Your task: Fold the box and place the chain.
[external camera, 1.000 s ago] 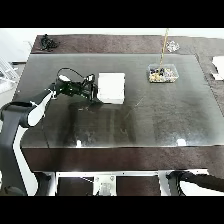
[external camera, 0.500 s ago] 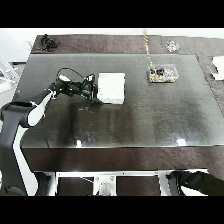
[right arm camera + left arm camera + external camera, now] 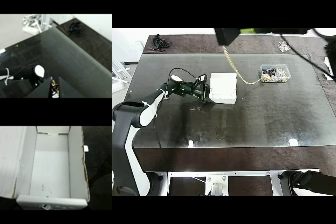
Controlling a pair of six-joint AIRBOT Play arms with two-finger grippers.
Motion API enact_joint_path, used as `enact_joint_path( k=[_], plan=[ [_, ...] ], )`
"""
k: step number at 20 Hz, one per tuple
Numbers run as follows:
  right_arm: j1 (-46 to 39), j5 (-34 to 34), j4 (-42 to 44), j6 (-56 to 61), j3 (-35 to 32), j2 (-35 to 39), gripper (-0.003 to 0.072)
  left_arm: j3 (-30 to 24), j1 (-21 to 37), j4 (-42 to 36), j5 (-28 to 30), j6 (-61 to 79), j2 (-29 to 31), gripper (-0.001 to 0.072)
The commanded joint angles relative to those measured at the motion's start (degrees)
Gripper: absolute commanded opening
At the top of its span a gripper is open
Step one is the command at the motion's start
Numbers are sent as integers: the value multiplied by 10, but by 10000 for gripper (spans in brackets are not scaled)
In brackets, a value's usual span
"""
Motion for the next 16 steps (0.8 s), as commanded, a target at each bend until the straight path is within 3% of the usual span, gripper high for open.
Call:
enact_joint_path(
  k=[1, 9, 16],
  plan=[
    [2, 8, 13, 5, -34, -9, 3, 0, 0, 0, 0, 0, 0, 640],
    [-15, -45, 13, 16, -126, -30, 3, 0, 0, 0, 0, 0, 0, 639],
    [-31, -44, 13, 38, -158, -94, 2, 0, 0, 0, 0, 0, 0, 639]
  ],
)
